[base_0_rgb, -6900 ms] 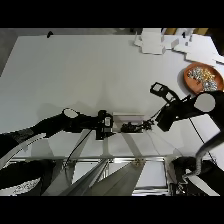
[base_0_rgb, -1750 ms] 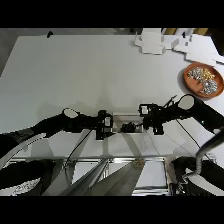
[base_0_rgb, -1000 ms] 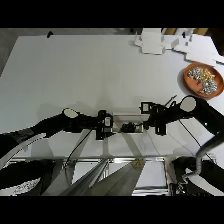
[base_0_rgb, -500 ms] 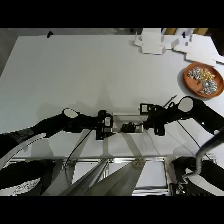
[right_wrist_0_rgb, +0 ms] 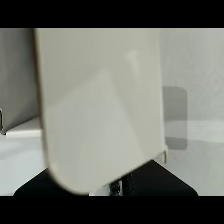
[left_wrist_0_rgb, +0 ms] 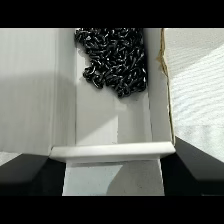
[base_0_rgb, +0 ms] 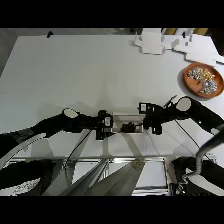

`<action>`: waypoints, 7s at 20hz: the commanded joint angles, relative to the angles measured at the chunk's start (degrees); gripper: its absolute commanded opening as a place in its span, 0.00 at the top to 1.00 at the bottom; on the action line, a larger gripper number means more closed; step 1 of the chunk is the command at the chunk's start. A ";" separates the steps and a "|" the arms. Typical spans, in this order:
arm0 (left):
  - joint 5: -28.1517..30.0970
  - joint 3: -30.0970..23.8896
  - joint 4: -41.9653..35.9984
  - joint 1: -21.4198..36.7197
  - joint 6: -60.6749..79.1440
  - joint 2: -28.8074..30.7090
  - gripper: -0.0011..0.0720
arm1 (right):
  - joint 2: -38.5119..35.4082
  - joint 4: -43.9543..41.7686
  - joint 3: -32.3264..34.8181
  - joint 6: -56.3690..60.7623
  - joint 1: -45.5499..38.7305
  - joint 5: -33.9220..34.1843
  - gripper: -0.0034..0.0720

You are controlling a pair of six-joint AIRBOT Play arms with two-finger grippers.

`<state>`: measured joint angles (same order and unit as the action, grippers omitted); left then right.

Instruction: Fold the box and place the chain.

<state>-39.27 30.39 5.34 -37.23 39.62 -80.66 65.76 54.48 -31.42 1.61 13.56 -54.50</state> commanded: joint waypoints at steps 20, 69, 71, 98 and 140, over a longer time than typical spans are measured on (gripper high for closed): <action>0.02 -0.02 0.02 0.00 0.02 0.02 0.97 | -1.07 -1.75 0.02 1.53 0.04 -3.19 0.93; 0.02 -0.02 0.02 0.00 0.00 0.02 0.97 | -20.74 -6.45 -0.02 4.15 8.37 -1.31 0.66; 0.02 -0.02 0.02 0.00 0.02 0.02 0.97 | -21.22 -1.86 -0.02 4.17 3.89 -5.79 0.66; 0.02 -0.02 0.02 0.00 0.02 0.02 0.97 | -4.44 -1.36 5.27 -2.12 2.56 5.55 0.68; 0.02 -0.02 0.02 0.00 0.02 0.02 0.97 | -25.49 -29.27 5.25 5.40 2.58 -0.66 0.93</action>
<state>-39.24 30.39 5.34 -37.23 39.62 -80.66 40.21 29.56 -26.17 7.84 16.08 -54.78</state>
